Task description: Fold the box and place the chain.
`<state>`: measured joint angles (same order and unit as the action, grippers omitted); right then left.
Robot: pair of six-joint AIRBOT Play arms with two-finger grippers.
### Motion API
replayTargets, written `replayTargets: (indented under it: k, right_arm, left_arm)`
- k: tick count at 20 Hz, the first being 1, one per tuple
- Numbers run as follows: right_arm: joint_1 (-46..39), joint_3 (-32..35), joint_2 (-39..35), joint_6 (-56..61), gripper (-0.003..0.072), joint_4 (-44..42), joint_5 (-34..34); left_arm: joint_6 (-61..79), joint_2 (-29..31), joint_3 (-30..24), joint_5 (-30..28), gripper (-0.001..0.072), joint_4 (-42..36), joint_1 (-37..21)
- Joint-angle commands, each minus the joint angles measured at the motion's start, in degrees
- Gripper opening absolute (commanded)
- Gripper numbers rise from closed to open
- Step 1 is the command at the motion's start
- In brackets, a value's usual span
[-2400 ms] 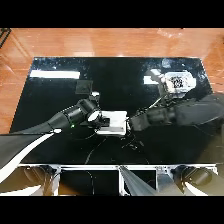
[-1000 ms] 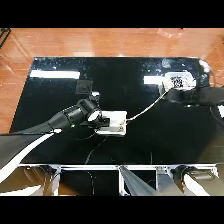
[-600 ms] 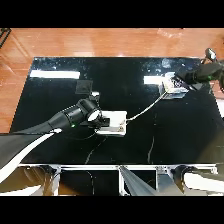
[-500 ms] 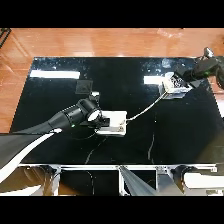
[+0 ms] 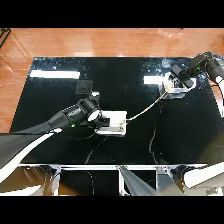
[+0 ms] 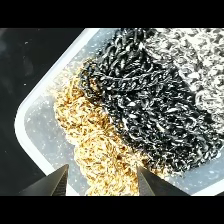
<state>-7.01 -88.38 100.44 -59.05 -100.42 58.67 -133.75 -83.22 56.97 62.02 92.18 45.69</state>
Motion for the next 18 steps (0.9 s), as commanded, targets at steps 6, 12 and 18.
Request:
replayTargets:
  k: [6, 12, 18]
  right_arm:
    - [0.11, -0.42, 1.38, 0.79, 0.0473, -2.01, 0.72]
    - [0.33, -0.42, 2.03, -1.09, 0.0019, -3.32, 1.18]
    - [-1.42, -0.42, 0.17, -6.78, 0.0021, -3.02, 4.63]
  left_arm:
    - [0.04, 0.00, 0.00, 0.04, 0.0028, 0.13, -0.02]
    - [0.04, 0.00, 0.00, 0.11, 0.0028, 0.13, -0.02]
    - [0.04, 0.00, 0.00, 0.07, 0.0028, 0.13, -0.02]
